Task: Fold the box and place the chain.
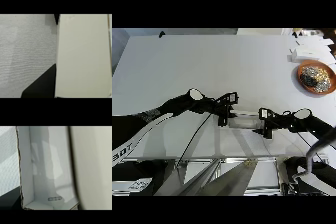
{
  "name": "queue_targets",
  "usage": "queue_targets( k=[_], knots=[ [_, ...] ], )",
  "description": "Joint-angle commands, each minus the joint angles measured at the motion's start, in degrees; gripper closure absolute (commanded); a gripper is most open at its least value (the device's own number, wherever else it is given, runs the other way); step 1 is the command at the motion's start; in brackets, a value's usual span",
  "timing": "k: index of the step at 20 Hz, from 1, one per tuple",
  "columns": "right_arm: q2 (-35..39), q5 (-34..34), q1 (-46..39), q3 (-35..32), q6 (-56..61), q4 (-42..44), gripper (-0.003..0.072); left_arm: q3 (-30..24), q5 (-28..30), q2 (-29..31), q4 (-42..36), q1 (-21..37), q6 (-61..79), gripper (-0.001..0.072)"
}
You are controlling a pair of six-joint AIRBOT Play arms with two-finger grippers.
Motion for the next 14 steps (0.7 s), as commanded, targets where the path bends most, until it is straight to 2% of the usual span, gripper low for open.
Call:
queue_targets(
  k=[1,3,4,6,7,8,10,14],
  knots=[
    [0.0,0.0,0.0,0.0,0.0,0.0,0.0276,0.0,-0.2,0.0,0.0,0.0,0.0,0.0701],
    [0.0,0.0,0.0,0.0,0.0,0.0,0.0276,0.0,-0.3,0.2,0.0,0.1,0.0,0.0697],
    [0.0,0.0,0.0,0.0,0.0,0.0,0.0276,0.0,-0.3,0.4,0.0,0.2,0.0,0.0639],
    [0.0,0.0,0.0,0.0,0.0,0.0,0.0276,0.0,-0.3,1.6,1.5,0.2,-0.5,0.0228],
    [0.0,0.0,0.0,0.0,0.0,0.0,0.0276,0.0,-0.3,2.3,2.1,0.2,-0.6,0.0109],
    [0.0,0.0,0.0,0.0,0.0,0.0,0.0276,0.0,-0.3,3.3,3.1,0.2,-0.7,0.0077],
    [0.0,0.0,0.0,0.0,0.0,0.0,0.0276,0.0,-0.3,5.4,6.4,0.5,-2.4,0.0078],
    [0.0,0.0,0.0,0.0,0.0,0.0,0.0276,0.0,-0.9,10.3,17.5,2.2,-14.6,0.0077]
  ],
)
